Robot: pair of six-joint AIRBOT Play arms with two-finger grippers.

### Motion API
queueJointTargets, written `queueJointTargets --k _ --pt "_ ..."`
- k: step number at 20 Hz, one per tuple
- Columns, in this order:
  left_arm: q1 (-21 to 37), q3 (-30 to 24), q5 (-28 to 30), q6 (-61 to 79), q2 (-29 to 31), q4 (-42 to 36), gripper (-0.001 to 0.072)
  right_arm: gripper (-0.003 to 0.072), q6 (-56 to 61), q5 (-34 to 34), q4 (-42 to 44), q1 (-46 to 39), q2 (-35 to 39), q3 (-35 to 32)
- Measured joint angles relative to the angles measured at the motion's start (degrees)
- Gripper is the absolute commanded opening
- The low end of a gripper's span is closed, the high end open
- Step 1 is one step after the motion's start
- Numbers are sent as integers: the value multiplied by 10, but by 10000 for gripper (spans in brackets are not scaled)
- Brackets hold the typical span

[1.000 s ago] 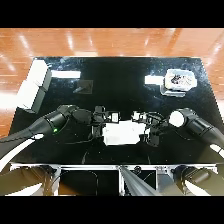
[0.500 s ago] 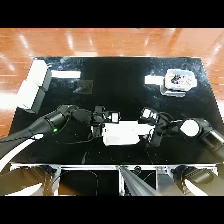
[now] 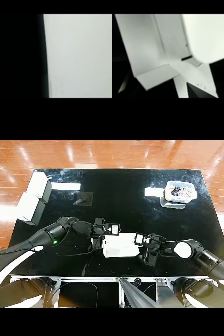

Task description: Fold the box and place the chain.

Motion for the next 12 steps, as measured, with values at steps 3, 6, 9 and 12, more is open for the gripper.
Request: queueJointTargets --k 3,6,9,12 --pt "0 0 0 1 0 0 18 714 -2 -31 36 4 0 -2" --pt "0 0 0 1 0 0 18 714 -3 -48 57 5 0 -3" --pt "0 0 0 1 0 0 18 714 -4 -67 69 6 0 -3" --pt "0 0 0 0 0 0 18 714 -14 -83 78 6 0 -3"
